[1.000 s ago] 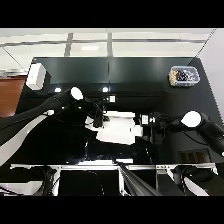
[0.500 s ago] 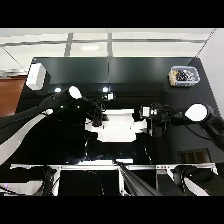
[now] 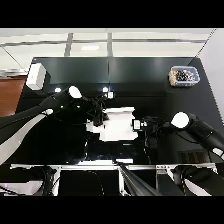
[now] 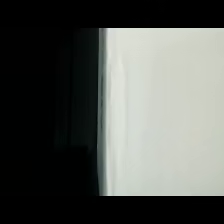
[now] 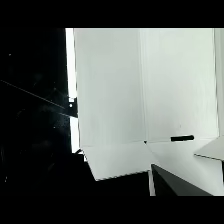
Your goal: Fold the box and place the chain.
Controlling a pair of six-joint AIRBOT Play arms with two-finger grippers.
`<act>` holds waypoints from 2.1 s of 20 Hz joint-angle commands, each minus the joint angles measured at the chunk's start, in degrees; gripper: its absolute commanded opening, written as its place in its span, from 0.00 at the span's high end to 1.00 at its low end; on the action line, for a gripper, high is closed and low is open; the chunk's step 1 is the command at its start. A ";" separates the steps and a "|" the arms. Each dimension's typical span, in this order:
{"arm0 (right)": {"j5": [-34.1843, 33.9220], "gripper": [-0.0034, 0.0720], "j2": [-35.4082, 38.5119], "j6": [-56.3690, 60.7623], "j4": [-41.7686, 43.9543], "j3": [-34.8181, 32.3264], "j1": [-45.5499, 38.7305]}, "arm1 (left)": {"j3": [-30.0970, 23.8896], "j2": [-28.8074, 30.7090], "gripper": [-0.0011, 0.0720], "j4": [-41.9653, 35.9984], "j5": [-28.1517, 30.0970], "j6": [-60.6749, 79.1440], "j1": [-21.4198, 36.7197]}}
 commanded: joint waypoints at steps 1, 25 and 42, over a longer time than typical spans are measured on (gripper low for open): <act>-3.76 0.01 -1.97 -1.44 3.78 -0.70 0.42 | 0.02 -0.04 0.95 -0.09 -0.11 -0.04 0.02; -17.33 0.02 -4.09 -1.40 2.99 -1.84 5.62 | 0.02 -0.04 0.95 -0.26 -0.37 -0.04 -0.11; -13.44 0.02 -3.30 -7.96 19.30 2.58 -5.84 | 0.02 -0.04 0.95 -0.26 -0.63 0.20 -0.13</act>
